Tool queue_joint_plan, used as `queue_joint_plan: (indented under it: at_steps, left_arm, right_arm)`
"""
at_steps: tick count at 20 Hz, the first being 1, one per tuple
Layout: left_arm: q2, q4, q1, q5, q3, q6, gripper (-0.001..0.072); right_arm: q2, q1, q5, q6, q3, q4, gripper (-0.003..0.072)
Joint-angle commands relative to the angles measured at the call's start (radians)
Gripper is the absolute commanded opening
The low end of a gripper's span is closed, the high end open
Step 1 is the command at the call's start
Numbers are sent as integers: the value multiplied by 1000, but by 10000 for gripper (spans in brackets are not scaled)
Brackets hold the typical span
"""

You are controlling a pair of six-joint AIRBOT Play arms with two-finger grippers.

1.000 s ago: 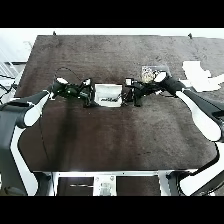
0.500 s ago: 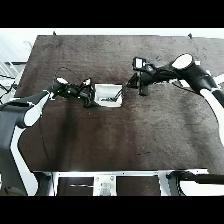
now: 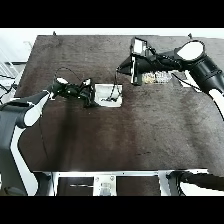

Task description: Fold the box and place the chain.

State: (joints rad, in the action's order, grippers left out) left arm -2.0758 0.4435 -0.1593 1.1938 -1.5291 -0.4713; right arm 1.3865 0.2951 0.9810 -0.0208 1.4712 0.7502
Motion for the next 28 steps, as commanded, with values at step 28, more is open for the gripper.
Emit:
queue_joint_plan:
  at_steps: [28]
  left_arm:
    - [0, 0, 0, 0, 0, 0, 528]
  right_arm:
    - [259, 108, -182, 152, -185, 43, 2]
